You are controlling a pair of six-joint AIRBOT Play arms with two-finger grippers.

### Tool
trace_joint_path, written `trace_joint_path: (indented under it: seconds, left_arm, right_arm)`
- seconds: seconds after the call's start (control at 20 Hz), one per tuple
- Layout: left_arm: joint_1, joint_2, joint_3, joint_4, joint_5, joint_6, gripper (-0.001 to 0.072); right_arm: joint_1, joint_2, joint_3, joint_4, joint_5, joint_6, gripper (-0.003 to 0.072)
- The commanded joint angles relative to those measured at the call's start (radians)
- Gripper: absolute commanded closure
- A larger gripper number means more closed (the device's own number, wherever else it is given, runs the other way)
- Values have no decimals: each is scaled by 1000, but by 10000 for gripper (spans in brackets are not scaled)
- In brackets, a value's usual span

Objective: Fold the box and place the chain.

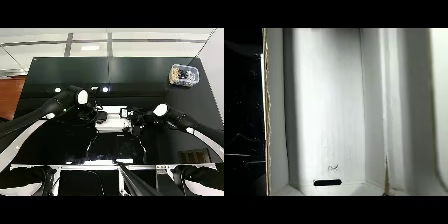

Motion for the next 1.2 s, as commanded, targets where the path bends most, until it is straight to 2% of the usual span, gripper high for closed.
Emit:
trace_joint_path:
  seconds: [0.0,0.15,0.35,0.55,0.8,0.95,1.15]
  left_arm:
    - [-16,8,1,55,1,-53,265]
    - [-22,39,0,82,-6,-89,265]
    - [-77,85,-4,246,3,-217,265]
    - [-179,87,-40,395,47,-364,265]
    - [-196,87,-45,415,50,-369,265]
    - [-195,87,-45,472,43,-391,265]
    - [-212,95,-64,470,31,-471,265]
  right_arm:
    - [0,-1,0,1,-1,0,508]
    - [0,-1,0,1,-1,0,507]
    - [0,-1,0,1,-1,0,508]
    - [0,-1,0,2,-2,1,507]
    - [0,-1,0,2,-2,1,507]
    - [0,-1,0,2,-2,1,507]
    - [0,-1,0,2,-2,1,507]
